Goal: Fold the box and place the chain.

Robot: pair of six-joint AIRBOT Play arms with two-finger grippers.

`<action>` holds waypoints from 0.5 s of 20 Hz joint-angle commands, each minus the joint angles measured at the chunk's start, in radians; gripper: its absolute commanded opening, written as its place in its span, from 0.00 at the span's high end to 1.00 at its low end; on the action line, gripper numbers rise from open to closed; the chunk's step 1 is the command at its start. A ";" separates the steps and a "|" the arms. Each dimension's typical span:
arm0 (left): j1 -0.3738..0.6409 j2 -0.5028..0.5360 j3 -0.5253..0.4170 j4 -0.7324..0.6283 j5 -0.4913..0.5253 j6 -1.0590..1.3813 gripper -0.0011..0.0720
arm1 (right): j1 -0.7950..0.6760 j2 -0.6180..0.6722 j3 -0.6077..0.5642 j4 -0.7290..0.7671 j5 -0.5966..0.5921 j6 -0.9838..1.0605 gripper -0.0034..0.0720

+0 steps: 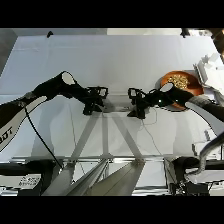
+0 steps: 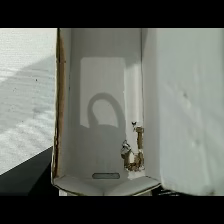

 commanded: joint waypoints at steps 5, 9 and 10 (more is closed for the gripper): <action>-0.009 -0.011 0.000 -0.006 0.010 -0.016 0.97 | 0.000 0.000 0.001 0.002 0.002 0.000 0.45; -0.009 -0.011 0.000 -0.030 0.011 -0.108 0.58 | 0.000 0.000 0.001 0.002 0.002 0.000 0.45; -0.009 -0.011 0.000 -0.030 0.011 -0.143 0.53 | 0.000 0.000 0.001 0.002 0.002 0.000 0.45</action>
